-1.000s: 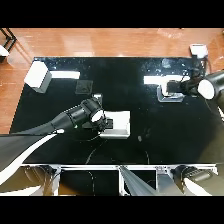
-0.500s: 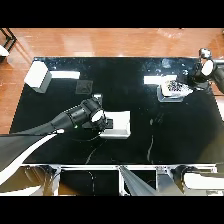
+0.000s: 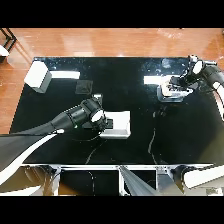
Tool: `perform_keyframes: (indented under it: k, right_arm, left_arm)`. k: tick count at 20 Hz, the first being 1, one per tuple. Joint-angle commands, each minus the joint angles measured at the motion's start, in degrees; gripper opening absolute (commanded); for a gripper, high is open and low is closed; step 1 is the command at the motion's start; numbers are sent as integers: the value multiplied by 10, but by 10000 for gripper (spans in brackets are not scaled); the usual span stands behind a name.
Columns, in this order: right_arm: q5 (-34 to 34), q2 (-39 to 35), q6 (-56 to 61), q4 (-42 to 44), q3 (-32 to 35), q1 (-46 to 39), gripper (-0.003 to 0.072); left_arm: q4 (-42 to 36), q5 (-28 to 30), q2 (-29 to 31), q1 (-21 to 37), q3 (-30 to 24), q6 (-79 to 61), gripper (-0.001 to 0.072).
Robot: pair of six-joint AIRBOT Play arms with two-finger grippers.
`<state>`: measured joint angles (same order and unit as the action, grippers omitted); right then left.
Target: Fold the box and place the chain.
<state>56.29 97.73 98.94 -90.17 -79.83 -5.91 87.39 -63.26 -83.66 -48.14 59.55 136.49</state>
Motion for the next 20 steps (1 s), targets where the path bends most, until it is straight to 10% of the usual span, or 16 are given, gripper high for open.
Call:
perform_keyframes:
  k: [1,6,8,20]
  right_arm:
    - [-7,12,-13,2,-2,0,387]
    - [-8,18,-15,2,-2,0,297]
    - [1,17,-35,2,-5,-1,22]
    - [69,-22,-62,3,-84,-7,20]
  left_arm:
    - [2,0,0,0,0,0,19]
    - [2,0,0,0,0,0,19]
    - [2,0,0,0,0,0,19]
    - [2,0,-9,0,0,0,19]
